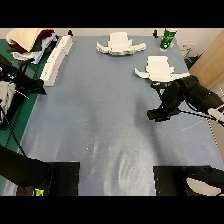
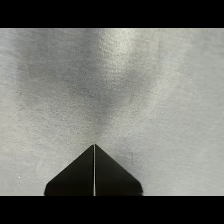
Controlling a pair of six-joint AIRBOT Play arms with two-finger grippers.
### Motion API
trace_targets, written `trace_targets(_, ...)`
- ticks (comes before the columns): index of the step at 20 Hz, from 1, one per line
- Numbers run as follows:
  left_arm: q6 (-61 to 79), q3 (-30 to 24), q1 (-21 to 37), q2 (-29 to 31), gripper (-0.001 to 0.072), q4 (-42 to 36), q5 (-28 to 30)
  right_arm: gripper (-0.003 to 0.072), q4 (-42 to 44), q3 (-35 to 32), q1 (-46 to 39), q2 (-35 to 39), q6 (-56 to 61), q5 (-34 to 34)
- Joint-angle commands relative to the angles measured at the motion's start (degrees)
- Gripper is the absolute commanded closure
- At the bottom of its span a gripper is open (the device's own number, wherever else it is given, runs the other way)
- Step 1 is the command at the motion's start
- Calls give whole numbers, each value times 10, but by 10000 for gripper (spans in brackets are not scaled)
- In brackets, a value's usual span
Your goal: Fold the box.
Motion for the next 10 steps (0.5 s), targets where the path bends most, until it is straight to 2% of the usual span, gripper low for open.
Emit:
trace_targets(1, -30, -3, -39, 31, 702, -2, -78, 681, 0, 1, 0, 0, 0, 0)
trace_targets(5, -32, -44, -151, 130, 702, -2, 15, 682, 0, 1, 0, 0, 0, 0)
trace_targets(10, -90, -145, -305, 224, 702, -2, 114, 682, 0, 1, 0, 0, 0, 0)
